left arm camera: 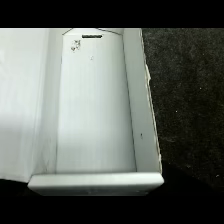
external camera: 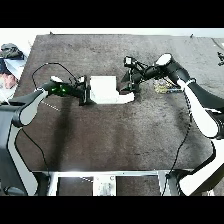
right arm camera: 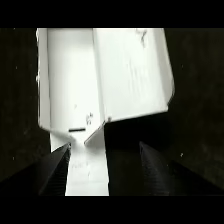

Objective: Fold the box and place the chain.

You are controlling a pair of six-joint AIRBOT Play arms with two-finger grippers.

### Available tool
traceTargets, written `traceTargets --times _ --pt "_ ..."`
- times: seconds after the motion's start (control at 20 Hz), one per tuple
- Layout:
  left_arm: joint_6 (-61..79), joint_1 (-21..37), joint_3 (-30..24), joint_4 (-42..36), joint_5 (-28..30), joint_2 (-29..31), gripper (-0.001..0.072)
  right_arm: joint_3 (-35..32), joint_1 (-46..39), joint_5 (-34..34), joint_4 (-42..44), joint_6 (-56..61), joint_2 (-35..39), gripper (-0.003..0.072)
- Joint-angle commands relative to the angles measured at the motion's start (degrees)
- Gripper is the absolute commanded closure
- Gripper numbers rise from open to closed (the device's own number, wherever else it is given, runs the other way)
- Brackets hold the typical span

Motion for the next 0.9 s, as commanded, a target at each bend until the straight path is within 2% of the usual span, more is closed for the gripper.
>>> traceTargets --times 0.0,0.15,0.25,0.65,0.7,0.75,0.85 --pt "-0.02 0.02 0.02 0.02 0.02 -0.02 0.0248 -2.45 0.15 -0.98 -3.85 -0.92 -0.15 0.0186" --pt "-0.02 0.02 0.02 0.02 0.02 -0.02 0.0249 -3.41 0.92 -2.62 -3.80 -1.97 -2.23 0.0189" --pt "-0.02 0.02 0.02 0.02 0.02 -0.02 0.0249 -3.41 1.84 -4.76 -3.82 -1.97 -3.63 0.0258" --pt "-0.02 0.02 0.02 0.02 0.02 -0.02 0.0249 -3.43 4.50 -6.56 -3.37 -1.97 -4.59 0.0259" --pt "-0.02 0.02 0.02 0.02 0.02 -0.02 0.0249 -3.43 4.50 -6.64 -2.64 -2.01 -4.59 0.0287" --pt "-0.02 0.02 0.02 0.00 0.02 -0.02 0.0249 -3.43 4.52 -6.64 -1.75 -2.51 -4.59 0.0389" --pt "-0.02 0.02 0.02 0.00 0.02 -0.02 0.0249 -3.41 4.55 -6.71 0.55 -3.69 -4.79 0.0412"
